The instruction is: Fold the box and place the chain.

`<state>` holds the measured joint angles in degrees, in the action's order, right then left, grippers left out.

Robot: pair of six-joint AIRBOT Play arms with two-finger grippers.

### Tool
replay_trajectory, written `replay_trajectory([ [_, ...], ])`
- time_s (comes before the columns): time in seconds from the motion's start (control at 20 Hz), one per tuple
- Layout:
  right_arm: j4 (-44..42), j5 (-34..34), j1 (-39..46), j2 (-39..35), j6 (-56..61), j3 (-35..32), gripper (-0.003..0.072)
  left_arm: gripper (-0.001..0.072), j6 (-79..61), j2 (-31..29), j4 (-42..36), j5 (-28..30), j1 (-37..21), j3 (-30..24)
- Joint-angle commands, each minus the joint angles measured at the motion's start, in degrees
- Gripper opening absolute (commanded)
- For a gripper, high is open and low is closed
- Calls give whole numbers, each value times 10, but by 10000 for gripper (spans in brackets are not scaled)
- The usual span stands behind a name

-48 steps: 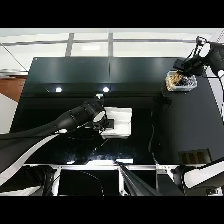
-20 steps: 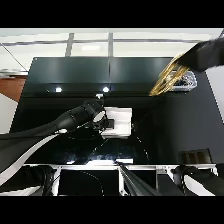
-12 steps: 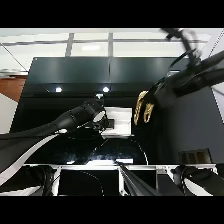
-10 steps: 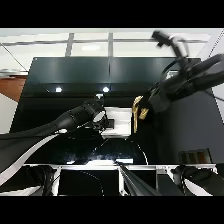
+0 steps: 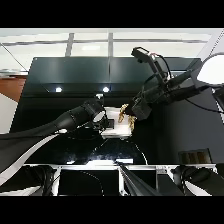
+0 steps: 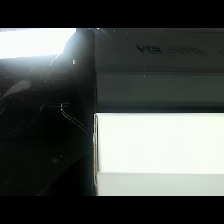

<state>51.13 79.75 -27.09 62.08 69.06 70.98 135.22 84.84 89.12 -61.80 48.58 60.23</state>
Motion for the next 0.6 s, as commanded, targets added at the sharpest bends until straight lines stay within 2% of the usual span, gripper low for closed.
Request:
replay_trajectory([
  [0.0, 1, -48, -5, 0, 4, -39, 32, 31, 0, 0, 0, 0, 0, 0],
  [0.25, -2, -107, -5, 0, 4, -109, 33, 31, 0, 0, 0, 0, 0, 0],
  [0.55, -6, -128, -5, 5, 4, -116, 34, 30, 0, 0, 0, 0, 0, 0],
])
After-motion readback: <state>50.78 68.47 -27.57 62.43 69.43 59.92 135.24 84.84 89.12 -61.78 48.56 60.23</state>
